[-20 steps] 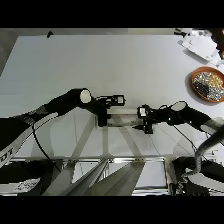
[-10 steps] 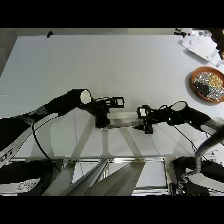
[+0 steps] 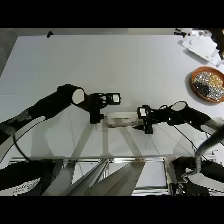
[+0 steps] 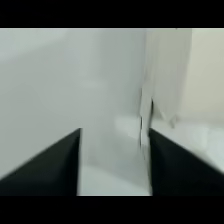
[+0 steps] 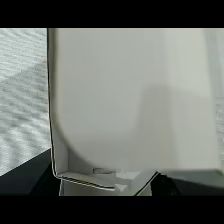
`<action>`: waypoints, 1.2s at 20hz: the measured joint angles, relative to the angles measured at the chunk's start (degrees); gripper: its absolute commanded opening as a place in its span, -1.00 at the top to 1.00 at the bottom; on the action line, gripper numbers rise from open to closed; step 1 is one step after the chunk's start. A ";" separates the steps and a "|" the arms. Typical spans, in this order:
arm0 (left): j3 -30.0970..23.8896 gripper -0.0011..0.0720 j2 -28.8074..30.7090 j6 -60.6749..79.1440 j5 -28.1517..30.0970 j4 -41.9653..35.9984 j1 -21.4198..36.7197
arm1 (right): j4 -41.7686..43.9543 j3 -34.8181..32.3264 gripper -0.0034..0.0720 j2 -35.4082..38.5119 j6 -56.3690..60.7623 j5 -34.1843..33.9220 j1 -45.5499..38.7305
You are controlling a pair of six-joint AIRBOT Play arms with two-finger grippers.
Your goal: Fold the box and place the chain.
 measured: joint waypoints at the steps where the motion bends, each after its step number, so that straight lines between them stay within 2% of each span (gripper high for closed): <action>1: 0.00 0.95 2.12 -1.97 -1.01 1.77 0.24 | -0.02 0.00 -0.31 0.00 0.00 0.00 0.00; 3: 0.00 0.96 6.49 -4.46 -4.76 3.65 0.50 | -0.02 0.00 -0.31 0.00 0.00 0.00 0.00; 5: 0.00 0.97 10.56 -5.55 -8.41 1.84 0.66 | -0.02 0.00 -0.31 0.00 0.00 0.00 0.00; 8: -0.13 0.97 13.86 -3.08 -12.41 -9.11 -0.28 | -0.02 -0.02 -0.31 0.00 0.00 0.00 0.00; 12: -0.70 0.96 12.31 2.01 -9.79 -23.71 -6.49 | -0.02 0.00 -0.31 0.00 0.00 0.00 0.00; 15: -0.87 0.96 7.21 4.02 -4.00 -28.44 -12.61 | -0.02 0.00 -0.31 0.00 -0.02 0.00 0.00; 17: -0.87 0.96 3.80 4.59 1.99 -30.01 -14.84 | -0.02 0.00 -0.31 0.00 -0.02 0.00 0.00; 22: -0.90 0.97 0.02 4.81 21.42 -31.89 -14.82 | -0.02 0.00 -0.31 0.00 -0.02 0.00 -0.02; 24: -0.90 0.97 -0.52 4.52 26.84 -32.15 -13.31 | -0.02 0.00 -0.31 0.00 -0.02 0.00 0.00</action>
